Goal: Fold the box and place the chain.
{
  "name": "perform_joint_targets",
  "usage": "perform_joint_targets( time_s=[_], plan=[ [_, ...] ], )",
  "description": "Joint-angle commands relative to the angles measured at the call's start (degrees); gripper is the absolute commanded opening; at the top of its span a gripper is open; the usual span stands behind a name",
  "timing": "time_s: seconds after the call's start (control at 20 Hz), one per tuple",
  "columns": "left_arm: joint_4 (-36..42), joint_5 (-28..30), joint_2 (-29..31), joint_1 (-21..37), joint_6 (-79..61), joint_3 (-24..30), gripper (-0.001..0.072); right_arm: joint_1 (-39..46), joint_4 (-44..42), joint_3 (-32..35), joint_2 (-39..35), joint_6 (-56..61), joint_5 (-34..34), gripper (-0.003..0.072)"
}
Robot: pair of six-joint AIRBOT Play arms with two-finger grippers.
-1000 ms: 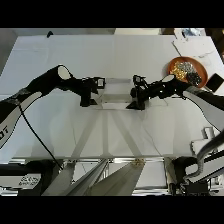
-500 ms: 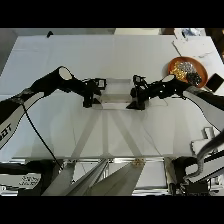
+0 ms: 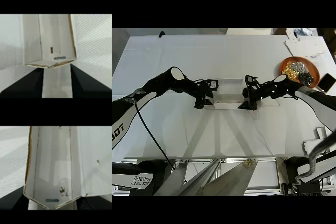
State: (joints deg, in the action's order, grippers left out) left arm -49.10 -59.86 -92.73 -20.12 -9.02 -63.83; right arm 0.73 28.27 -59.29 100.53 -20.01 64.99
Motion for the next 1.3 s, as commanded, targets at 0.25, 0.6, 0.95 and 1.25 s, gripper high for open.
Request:
perform_joint_targets(
  time_s=[0.25,0.6,0.95,1.25],
  plan=[
    [0.07,0.22,-0.04,-0.04,-0.22,0.02,0.0134,0.0,0.0,0.02,-0.02,0.0,0.0,0.0524],
    [3.28,0.5,-0.07,-0.04,-0.22,0.02,0.002,0.0,0.0,0.02,-0.04,0.0,0.0,0.0524],
    [4.83,0.55,-0.07,-0.04,-0.44,0.02,0.0014,0.0,0.0,0.02,-0.02,0.0,0.0,0.0524],
    [6.05,0.48,0.2,0.46,0.13,0.02,0.0065,0.0,0.0,0.02,-0.02,0.0,0.0,0.0524]
  ],
)
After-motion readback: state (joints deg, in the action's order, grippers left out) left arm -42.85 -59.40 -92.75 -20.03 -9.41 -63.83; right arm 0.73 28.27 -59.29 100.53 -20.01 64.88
